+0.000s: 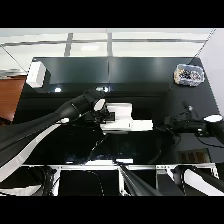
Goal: Fold the box and place the chain.
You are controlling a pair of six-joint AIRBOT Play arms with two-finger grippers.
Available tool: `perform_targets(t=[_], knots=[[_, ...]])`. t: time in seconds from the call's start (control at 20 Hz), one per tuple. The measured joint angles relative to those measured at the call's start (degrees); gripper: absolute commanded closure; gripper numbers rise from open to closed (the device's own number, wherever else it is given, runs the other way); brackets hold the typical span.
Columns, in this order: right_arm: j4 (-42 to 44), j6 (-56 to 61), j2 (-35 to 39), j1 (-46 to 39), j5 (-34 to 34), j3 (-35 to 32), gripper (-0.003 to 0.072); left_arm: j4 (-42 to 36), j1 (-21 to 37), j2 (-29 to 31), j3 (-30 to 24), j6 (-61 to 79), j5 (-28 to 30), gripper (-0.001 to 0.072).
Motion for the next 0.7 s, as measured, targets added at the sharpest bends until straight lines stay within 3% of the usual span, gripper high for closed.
perform_targets(t=[0.35, 0.45, 0.7], knots=[[9.77, -10.58, -7.78, 14.99, 1.95, 5.01, 0.0647, 0.11, 0.02, 0.00, 0.00, -0.04, -0.07, 0.0683], [9.70, -11.06, -8.33, 17.18, 2.73, 7.78, 0.0113, 0.09, 0.07, 0.00, 0.00, -0.09, -0.02, 0.0683], [8.85, -10.43, -8.74, 19.10, 6.51, 11.87, 0.0094, 0.02, 0.07, 0.00, 0.00, 0.04, -0.04, 0.0683]])
